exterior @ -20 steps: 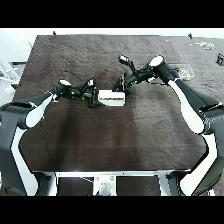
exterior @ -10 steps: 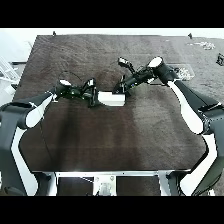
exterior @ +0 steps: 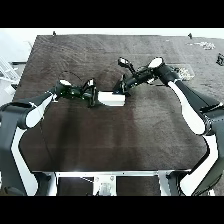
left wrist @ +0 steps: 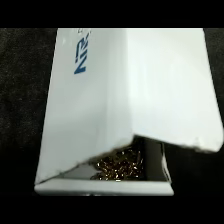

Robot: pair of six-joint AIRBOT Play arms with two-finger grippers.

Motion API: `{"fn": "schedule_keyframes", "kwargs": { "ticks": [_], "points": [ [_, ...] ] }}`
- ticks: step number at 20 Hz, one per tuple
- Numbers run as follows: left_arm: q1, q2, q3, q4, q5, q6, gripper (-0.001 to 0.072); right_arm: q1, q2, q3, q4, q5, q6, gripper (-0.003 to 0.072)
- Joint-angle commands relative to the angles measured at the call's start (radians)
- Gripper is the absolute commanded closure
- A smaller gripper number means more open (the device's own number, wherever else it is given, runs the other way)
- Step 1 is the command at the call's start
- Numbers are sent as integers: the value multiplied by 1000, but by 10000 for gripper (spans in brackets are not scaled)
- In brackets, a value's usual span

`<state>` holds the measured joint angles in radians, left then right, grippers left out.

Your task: Fold the box and place the chain.

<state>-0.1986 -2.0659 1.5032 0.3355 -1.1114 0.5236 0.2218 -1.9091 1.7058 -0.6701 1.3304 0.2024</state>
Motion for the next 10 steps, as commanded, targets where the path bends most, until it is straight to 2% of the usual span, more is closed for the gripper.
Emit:
{"fn": "schedule_keyframes", "kwargs": {
  "ticks": [1, 10],
  "points": [
    [1, 1, 0, 0, 0, 0, 167, 0, 4, -1, 0, -15, -6, 456],
    [1, 1, 0, 0, 0, 0, 167, 1, 4, -1, -4, -40, -43, 448]
  ]
}}
